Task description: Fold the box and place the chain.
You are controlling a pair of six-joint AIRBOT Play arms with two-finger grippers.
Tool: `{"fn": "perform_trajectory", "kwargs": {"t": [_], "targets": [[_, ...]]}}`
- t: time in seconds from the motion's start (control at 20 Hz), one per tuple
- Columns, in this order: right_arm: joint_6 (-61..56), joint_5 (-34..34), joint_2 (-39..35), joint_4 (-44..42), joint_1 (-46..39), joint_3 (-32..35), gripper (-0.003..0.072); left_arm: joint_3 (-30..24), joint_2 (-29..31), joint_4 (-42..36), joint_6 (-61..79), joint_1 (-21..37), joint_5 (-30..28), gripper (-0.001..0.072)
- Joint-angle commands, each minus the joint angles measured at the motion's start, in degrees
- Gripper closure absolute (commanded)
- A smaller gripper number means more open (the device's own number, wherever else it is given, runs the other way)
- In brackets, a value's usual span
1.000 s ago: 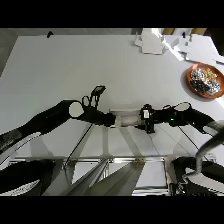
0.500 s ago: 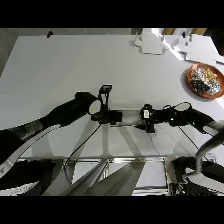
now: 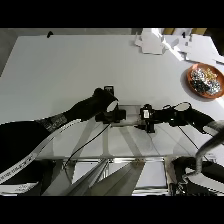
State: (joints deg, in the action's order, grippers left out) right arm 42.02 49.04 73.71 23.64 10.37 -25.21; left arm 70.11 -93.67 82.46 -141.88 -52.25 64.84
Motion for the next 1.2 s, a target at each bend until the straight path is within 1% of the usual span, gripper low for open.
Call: {"fn": "perform_trajectory", "kwargs": {"t": [0.0, 0.05, 0.1, 0.15, 0.25, 0.3, 0.5, 0.6, 0.8, 0.85, 0.9, 1.1, 1.15], "targets": [[0.0, 0.0, 0.0, 0.0, 0.0, 0.0, 0.0284, 0.9, -1.4, 0.8, -3.5, -0.2, 0.7, 0.0517], [0.0, 0.0, 0.0, 0.0, 0.0, 0.0, 0.0284, 0.8, -1.6, 0.7, -3.7, -0.2, 1.0, 0.0520], [0.0, 0.0, 0.0, 0.0, 0.0, 0.0, 0.0284, 0.8, -1.7, 0.7, -3.7, -0.2, 1.5, 0.0555], [0.0, 0.0, 0.0, 0.0, 0.0, 0.0, 0.0284, 0.8, -1.8, 0.7, -3.7, -0.2, 2.3, 0.0623], [0.0, 0.0, 0.0, 0.0, 0.0, 0.0, 0.0284, 0.8, -1.9, 1.0, -3.7, -0.2, 3.6, 0.0699], [0.0, 0.0, 0.0, 0.0, 0.0, 0.0, 0.0284, 0.8, -1.9, 1.2, -3.7, -0.2, 3.6, 0.0708], [0.0, 0.0, 0.0, 0.0, 0.0, 0.0, 0.0284, 0.8, -1.9, 1.6, -3.6, -0.2, 4.5, 0.0700], [0.0, 0.0, 0.0, 0.0, 0.0, 0.0, 0.0284, 0.8, -1.8, 1.3, -3.6, -0.2, 4.5, 0.0603], [0.0, 0.0, 0.0, 0.0, 0.0, 0.0, 0.0284, 0.8, -1.8, 0.9, -3.6, -0.2, 4.5, 0.0602], [0.0, 0.0, 0.0, 0.0, 0.0, 0.0, 0.0284, 0.8, -1.8, 0.9, -3.6, -0.2, 4.5, 0.0643], [0.0, 0.0, 0.0, 0.0, 0.0, 0.0, 0.0284, 0.8, -1.8, 0.9, -3.6, -0.2, 4.9, 0.0707], [0.0, 0.0, 0.0, 0.0, 0.0, 0.0, 0.0284, 0.8, -1.8, 0.9, -3.4, 0.2, 4.9, 0.0699], [0.0, 0.0, 0.0, 0.0, 0.0, 0.0, 0.0284, 0.8, -1.4, 0.7, -2.7, 0.5, 4.9, 0.0639]]}}
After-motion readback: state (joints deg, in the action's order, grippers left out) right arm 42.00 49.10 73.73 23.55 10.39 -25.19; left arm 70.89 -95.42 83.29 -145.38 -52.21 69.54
